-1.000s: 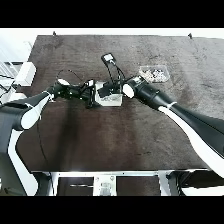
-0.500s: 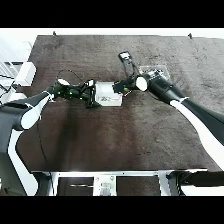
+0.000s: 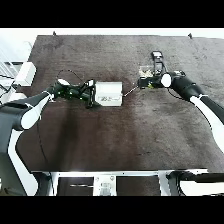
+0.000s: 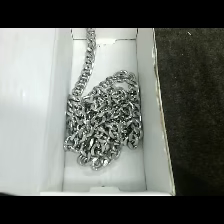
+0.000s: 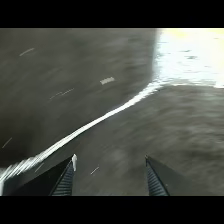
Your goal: Fold the box and place the chain.
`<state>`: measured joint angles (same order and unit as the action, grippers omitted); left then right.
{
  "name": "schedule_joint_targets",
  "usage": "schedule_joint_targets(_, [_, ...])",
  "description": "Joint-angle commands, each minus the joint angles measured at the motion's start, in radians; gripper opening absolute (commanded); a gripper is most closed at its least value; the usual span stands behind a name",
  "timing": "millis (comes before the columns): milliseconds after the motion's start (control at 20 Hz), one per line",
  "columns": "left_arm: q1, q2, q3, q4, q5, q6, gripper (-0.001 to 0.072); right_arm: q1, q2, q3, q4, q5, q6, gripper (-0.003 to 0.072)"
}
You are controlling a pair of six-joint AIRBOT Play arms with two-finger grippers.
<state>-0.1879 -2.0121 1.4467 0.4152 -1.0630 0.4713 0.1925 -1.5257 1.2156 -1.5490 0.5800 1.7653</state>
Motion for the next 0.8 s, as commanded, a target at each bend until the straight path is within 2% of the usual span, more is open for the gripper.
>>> schedule_joint_targets(0, [0.000, 0.000, 0.000, 0.000, 0.000, 0.000, 0.0469, -0.088, -0.098, 0.004, 0.140, -0.142, -0.041, 0.0532])
schedule_joint_targets(250, [0.000, 0.000, 0.000, 0.000, 0.000, 0.000, 0.0469, -0.084, -0.309, 0.161, 0.431, -0.146, -0.258, 0.0529])
schedule_joint_targets(300, [0.000, 0.000, 0.000, 0.000, 0.000, 0.000, 0.0469, -0.079, -0.340, 0.191, 0.475, -0.147, -0.294, 0.0507])
schedule_joint_targets(350, [0.000, 0.000, 0.000, 0.000, 0.000, 0.000, 0.0468, -0.074, -0.367, 0.218, 0.491, -0.146, -0.302, 0.0457])
schedule_joint_targets(400, [0.000, 0.000, 0.000, 0.000, 0.000, 0.000, 0.0468, -0.074, -0.381, 0.233, 0.491, -0.147, -0.301, 0.0327])
schedule_joint_targets(450, [0.000, 0.000, 0.000, 0.000, 0.000, 0.000, 0.0468, -0.075, -0.385, 0.235, 0.490, -0.146, -0.301, 0.0150])
schedule_joint_targets(500, [0.000, 0.000, 0.000, 0.000, 0.000, 0.000, 0.0469, -0.079, -0.383, 0.234, 0.490, -0.139, -0.301, 0.0009])
schedule_joint_targets(650, [0.000, 0.000, 0.000, 0.000, 0.000, 0.000, 0.0469, -0.075, -0.308, 0.234, 0.478, -0.019, -0.338, 0.0012])
schedule_joint_targets(750, [0.000, 0.000, 0.000, 0.000, 0.000, 0.000, 0.0468, -0.046, -0.199, 0.232, 0.455, 0.036, -0.394, 0.0012])
